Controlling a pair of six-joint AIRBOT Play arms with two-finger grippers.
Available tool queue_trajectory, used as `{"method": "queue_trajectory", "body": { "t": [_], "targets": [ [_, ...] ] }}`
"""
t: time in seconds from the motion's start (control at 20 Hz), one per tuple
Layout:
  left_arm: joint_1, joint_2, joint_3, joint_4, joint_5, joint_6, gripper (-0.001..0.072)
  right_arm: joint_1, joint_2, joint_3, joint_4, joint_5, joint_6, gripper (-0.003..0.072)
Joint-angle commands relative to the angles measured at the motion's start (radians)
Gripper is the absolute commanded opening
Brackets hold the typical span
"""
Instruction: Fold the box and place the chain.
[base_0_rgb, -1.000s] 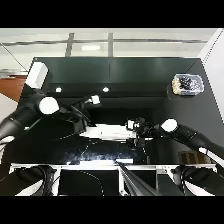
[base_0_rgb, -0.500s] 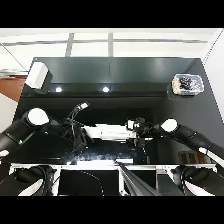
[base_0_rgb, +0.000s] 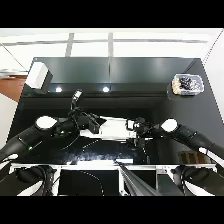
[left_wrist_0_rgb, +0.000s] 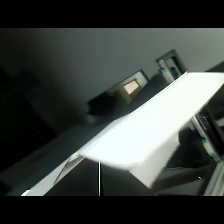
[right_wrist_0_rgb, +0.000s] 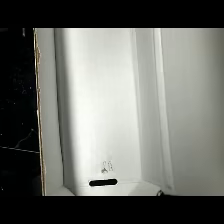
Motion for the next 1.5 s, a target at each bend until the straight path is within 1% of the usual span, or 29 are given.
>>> {"method": "queue_trajectory", "body": {
  "t": [0.0, 0.15, 0.25, 0.3, 0.4, 0.55, 0.75, 0.9, 1.0, 1.05, 1.1, 1.15, 1.2, 1.3, 1.35, 1.4, 1.45],
  "targets": [
    [-0.009, -0.089, 0.016, -0.043, 0.082, 0.029, 0.0023, 0.001, 0.000, 0.000, 0.000, 0.000, 0.000, 0.0411],
    [-0.030, -0.194, 0.081, -0.027, 0.078, 0.040, 0.0022, 0.001, 0.000, 0.000, 0.000, 0.000, 0.000, 0.0411],
    [-0.048, -0.239, 0.124, 0.031, 0.074, 0.040, 0.0022, 0.001, 0.000, 0.000, 0.000, 0.000, 0.000, 0.0411],
    [-0.050, -0.248, 0.138, 0.069, 0.056, 0.040, 0.0022, 0.001, 0.000, 0.000, 0.000, 0.000, 0.000, 0.0411],
    [-0.048, -0.248, 0.145, 0.119, 0.023, 0.038, 0.0022, 0.001, 0.000, 0.000, 0.000, 0.000, 0.000, 0.0411],
    [-0.048, -0.249, 0.144, 0.219, -0.001, -0.010, 0.0022, 0.001, 0.000, 0.000, 0.000, 0.000, 0.000, 0.0410],
    [-0.040, -0.248, 0.158, 0.280, -0.008, -0.026, 0.0022, 0.001, 0.000, 0.000, 0.000, 0.000, 0.000, 0.0410],
    [0.017, -0.221, 0.199, 0.312, -0.013, -0.028, 0.0022, 0.001, 0.000, 0.000, 0.000, 0.000, 0.000, 0.0411],
    [0.089, -0.169, 0.212, 0.367, -0.050, -0.029, 0.0026, 0.001, 0.000, 0.000, 0.000, 0.000, 0.000, 0.0411],
    [0.130, -0.139, 0.212, 0.399, -0.081, -0.029, 0.0047, 0.001, 0.000, 0.000, 0.000, 0.000, 0.000, 0.0411],
    [0.180, -0.108, 0.212, 0.443, -0.126, -0.029, 0.0251, 0.001, 0.000, 0.000, 0.000, 0.000, 0.000, 0.0411],
    [0.227, -0.082, 0.212, 0.492, -0.169, -0.032, 0.0583, 0.001, 0.000, 0.000, 0.000, 0.000, 0.000, 0.0411],
    [0.282, -0.058, 0.212, 0.549, -0.214, -0.073, 0.0715, 0.001, 0.000, 0.000, 0.000, 0.000, 0.000, 0.0411],
    [0.378, -0.029, 0.212, 0.661, -0.317, -0.111, 0.0714, 0.001, 0.000, 0.000, 0.000, 0.000, 0.000, 0.0411],
    [0.411, -0.030, 0.212, 0.695, -0.379, -0.101, 0.0714, 0.001, 0.000, 0.000, 0.000, 0.000, 0.000, 0.0411],
    [0.423, -0.033, 0.210, 0.714, -0.436, -0.054, 0.0714, 0.001, 0.000, 0.000, 0.000, 0.000, 0.000, 0.0410],
    [0.424, -0.034, 0.205, 0.726, -0.497, 0.043, 0.0714, 0.001, 0.000, 0.000, 0.000, 0.000, 0.000, 0.0410]
  ]
}}
